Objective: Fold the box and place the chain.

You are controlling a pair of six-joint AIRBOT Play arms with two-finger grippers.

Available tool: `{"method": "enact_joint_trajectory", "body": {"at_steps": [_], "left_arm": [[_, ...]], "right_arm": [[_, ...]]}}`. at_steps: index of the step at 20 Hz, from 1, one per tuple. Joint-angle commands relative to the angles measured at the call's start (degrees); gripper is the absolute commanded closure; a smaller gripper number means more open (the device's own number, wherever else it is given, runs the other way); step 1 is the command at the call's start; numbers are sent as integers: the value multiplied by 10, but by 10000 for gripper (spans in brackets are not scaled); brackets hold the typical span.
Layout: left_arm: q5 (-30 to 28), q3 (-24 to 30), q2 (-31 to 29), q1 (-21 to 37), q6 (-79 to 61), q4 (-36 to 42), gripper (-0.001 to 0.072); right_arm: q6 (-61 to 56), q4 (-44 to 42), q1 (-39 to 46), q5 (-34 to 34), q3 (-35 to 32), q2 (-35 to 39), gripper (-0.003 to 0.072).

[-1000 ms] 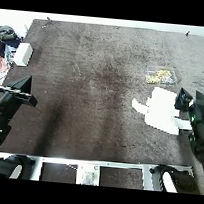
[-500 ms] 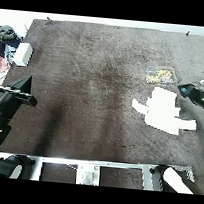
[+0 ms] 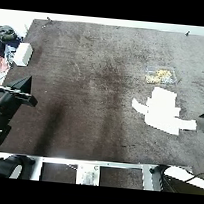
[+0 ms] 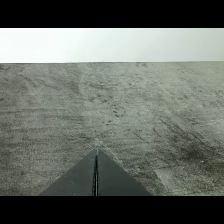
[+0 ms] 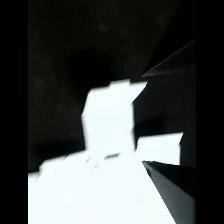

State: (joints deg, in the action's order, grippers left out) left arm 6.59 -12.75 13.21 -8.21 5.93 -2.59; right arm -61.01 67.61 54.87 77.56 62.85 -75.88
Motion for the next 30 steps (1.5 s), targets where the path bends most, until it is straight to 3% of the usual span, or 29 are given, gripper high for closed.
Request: {"method": "enact_joint_trajectory", "body": {"at_steps": [1, 10, 13, 14, 19, 20, 21, 23, 24, 27, 30], "left_arm": [[0, 0, 0, 0, 0, 0, 697], [0, 0, 0, 0, 0, 0, 697], [0, 0, 0, 0, 0, 0, 697], [0, 0, 0, 0, 0, 0, 697], [0, 0, 0, 0, 0, 0, 697], [0, 0, 0, 0, 0, 0, 697], [0, 0, 0, 0, 0, 0, 697], [0, 0, 0, 0, 0, 0, 697], [0, 0, 0, 0, 0, 0, 697], [0, 0, 0, 0, 0, 0, 697], [0, 0, 0, 0, 0, 0, 697]], "right_arm": [[35, 19, 11, 37, 20, -66, 93], [155, -77, 11, 56, 20, -183, 95], [194, -118, 11, 96, 20, -210, 97], [202, -134, 11, 103, 20, -218, 261], [216, -141, 11, 101, 20, -235, 287], [228, -143, 11, 101, 20, -235, 405], [230, -146, 11, 101, 20, -235, 424], [260, -146, 11, 101, 20, -235, 625], [268, -146, 11, 112, 20, -235, 677], [296, -179, 11, 174, 17, -230, 679], [302, -244, 7, 179, -23, -204, 679]]}}
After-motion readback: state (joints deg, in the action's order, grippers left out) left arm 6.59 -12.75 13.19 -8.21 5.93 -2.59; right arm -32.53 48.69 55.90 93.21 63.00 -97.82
